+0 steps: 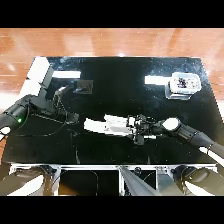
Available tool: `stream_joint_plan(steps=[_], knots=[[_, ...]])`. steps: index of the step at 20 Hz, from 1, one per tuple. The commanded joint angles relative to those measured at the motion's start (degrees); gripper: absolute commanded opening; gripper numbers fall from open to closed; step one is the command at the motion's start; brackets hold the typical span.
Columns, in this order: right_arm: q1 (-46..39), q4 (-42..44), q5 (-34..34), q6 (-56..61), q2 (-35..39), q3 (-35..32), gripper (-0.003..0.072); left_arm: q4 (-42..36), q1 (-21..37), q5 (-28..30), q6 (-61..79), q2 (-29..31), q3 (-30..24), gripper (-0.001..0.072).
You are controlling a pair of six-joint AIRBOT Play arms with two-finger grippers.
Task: Fold the box and place the chain.
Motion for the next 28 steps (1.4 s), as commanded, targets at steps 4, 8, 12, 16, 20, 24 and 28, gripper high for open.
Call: stream_joint_plan(steps=[4, 8, 12, 16, 20, 24, 28], knots=[[0.02, 0.0, 0.0, 0.02, -0.04, 0.04, 0.0653, -2.43, 0.31, 1.05, -7.61, -2.45, -0.04, 0.0018], [0.02, 0.0, 0.02, 0.0, -0.04, 0.04, 0.0651, -3.32, -1.44, -0.55, -7.56, -5.29, -0.04, 0.0018], [0.04, 0.0, 0.02, 0.02, -0.04, 0.04, 0.0555, -4.26, -3.96, -1.75, -7.56, -7.32, -0.04, 0.0018], [0.02, -0.02, 0.02, 0.02, -0.04, 0.04, 0.0555, -5.01, -5.57, -2.95, -7.48, -8.31, -0.02, 0.0018], [0.02, 0.0, 0.02, 0.02, -0.04, 0.04, 0.0555, -7.08, -6.67, -8.04, -7.48, -8.35, -0.02, 0.0018], [0.04, 0.0, 0.02, 0.02, -0.04, 0.04, 0.0555, -7.08, -11.43, -9.97, -7.43, -8.37, -0.02, 0.0018], [0.02, 0.0, 0.02, 0.02, -0.04, 0.04, 0.0555, -7.23, -12.61, -9.94, -7.43, -8.37, 0.04, 0.0018]])
